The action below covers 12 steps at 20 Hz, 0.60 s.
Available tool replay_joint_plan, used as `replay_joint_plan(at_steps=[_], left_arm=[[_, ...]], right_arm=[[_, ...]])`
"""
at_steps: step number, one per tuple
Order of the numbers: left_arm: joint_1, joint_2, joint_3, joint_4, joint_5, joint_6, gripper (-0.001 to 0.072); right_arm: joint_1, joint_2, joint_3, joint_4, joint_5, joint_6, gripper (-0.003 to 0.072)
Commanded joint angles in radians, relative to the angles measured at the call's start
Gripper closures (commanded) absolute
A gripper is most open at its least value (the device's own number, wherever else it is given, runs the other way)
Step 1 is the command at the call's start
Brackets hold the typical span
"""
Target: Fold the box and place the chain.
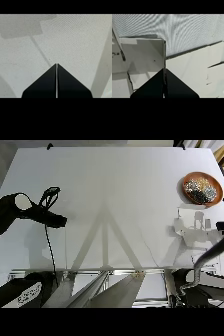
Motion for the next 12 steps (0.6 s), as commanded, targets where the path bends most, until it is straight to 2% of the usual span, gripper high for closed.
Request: replay_joint_plan(at_steps=[1,3,6,8,12], left_arm=[[-0.001,0.001,0.000,0.000,0.000,0.000,0.0698],[-0.001,0.001,0.000,0.000,0.000,0.000,0.0698],[-0.001,0.001,0.000,0.000,0.000,0.000,0.0698],[-0.001,0.001,0.000,0.000,0.000,0.000,0.0698],[-0.001,0.001,0.000,0.000,0.000,0.000,0.0698]], right_arm=[[0.012,0.005,0.000,0.025,0.015,-0.014,0.0673],[0.047,0.026,0.000,0.061,0.047,-0.103,0.0673],[0.123,0.087,-0.002,0.232,0.060,-0.227,0.0675],[0.200,0.137,-0.002,0.274,0.058,-0.232,0.0675],[0.317,0.243,-0.030,0.454,0.051,-0.237,0.0675]])
